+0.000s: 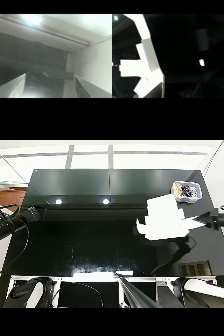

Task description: Fold the box and place the chain.

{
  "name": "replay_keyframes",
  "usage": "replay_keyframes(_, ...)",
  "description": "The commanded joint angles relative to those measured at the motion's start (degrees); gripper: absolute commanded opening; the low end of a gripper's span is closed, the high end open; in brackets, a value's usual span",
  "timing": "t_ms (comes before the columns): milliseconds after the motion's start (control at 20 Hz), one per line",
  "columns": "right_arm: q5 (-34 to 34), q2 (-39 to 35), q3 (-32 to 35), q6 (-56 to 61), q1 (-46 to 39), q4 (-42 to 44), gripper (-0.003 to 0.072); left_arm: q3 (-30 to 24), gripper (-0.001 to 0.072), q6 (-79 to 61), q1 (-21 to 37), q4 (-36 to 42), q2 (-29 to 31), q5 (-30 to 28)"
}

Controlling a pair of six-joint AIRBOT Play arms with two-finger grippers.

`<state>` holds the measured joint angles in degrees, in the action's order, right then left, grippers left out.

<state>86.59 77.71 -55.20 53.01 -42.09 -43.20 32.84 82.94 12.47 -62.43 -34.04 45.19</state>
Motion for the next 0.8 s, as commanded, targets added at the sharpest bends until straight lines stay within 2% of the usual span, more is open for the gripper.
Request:
replay_keyframes(0, -8.46, -9.38, 9.2, 1.81, 10.1, 8.09, 0.0027, -0.04, 0.0708, -0.39, -0.24, 2.1, 0.04, 0.83)
replay_keyframes(100, -15.39, -15.08, 15.47, 6.45, 18.18, 12.2, 0.0027, -0.04, 0.0708, -2.93, -2.45, 2.01, 0.04, 3.1)
replay_keyframes(250, -28.98, -23.37, 23.61, 6.82, 33.44, 17.05, 0.0027, -0.04, 0.0708, -4.09, -9.49, 1.97, -0.35, 4.37)
replay_keyframes(400, -39.67, -25.75, 26.93, 6.56, 47.34, 13.29, 0.0027, -0.04, 0.0707, -4.04, -16.35, 3.17, -4.24, 4.42)
replay_keyframes(500, -42.07, -25.75, 27.89, 6.56, 54.66, 9.92, 0.0026, -0.04, 0.0706, -4.07, -18.71, 8.26, -9.2, 4.2)
replay_keyframes(650, -42.12, -25.75, 29.0, 6.58, 61.0, 9.46, 0.0026, -0.02, 0.0706, -13.68, -18.69, 22.77, -18.43, 4.7)
replay_keyframes(750, -42.07, -25.75, 29.05, 6.6, 62.2, 9.51, 0.0026, 0.02, 0.0706, -16.04, -17.97, 24.35, -25.83, 7.52)
